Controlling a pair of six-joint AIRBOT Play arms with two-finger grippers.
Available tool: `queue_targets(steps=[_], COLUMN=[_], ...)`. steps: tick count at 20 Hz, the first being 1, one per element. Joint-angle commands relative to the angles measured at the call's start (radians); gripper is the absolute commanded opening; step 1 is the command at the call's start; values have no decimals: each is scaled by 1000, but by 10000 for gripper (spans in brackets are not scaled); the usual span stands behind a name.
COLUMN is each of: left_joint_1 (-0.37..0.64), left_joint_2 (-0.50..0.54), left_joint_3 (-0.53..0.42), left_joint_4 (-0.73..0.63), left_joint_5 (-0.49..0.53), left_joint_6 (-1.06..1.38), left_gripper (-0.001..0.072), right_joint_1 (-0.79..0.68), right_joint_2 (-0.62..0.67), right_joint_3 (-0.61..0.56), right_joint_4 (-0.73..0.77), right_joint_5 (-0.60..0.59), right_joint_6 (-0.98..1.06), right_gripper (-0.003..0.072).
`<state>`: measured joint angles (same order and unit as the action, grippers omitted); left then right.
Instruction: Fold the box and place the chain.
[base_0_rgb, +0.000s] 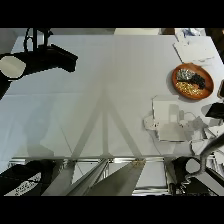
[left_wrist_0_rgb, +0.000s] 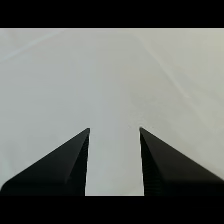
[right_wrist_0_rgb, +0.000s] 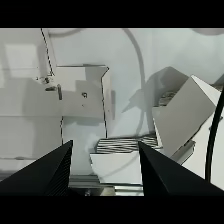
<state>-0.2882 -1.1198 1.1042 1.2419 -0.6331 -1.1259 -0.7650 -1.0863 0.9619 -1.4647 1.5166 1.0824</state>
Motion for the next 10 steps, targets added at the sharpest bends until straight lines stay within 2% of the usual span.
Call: queue_targets(steps=[1, 3, 8, 10], left_joint_1=[0, 0, 0, 0], left_joint_2=[-1, -1, -1, -1], left_joint_3=[0, 0, 0, 0], left_joint_4=[0, 0, 0, 0], left_joint_5=[0, 0, 0, 0], left_joint_6=[0, 0, 0, 0], left_gripper=[339, 339, 339, 339], right_joint_1=[75, 119, 124, 124], right_joint_2=[-45, -67, -130, -152], right_joint_3=[-1, -1, -4, -19], right_joint_4=[-46, -116, -132, -132], right_joint_5=[8, 13, 11, 9], right_joint_6=[-18, -16, 13, 13], right_gripper=[461, 461, 456, 407])
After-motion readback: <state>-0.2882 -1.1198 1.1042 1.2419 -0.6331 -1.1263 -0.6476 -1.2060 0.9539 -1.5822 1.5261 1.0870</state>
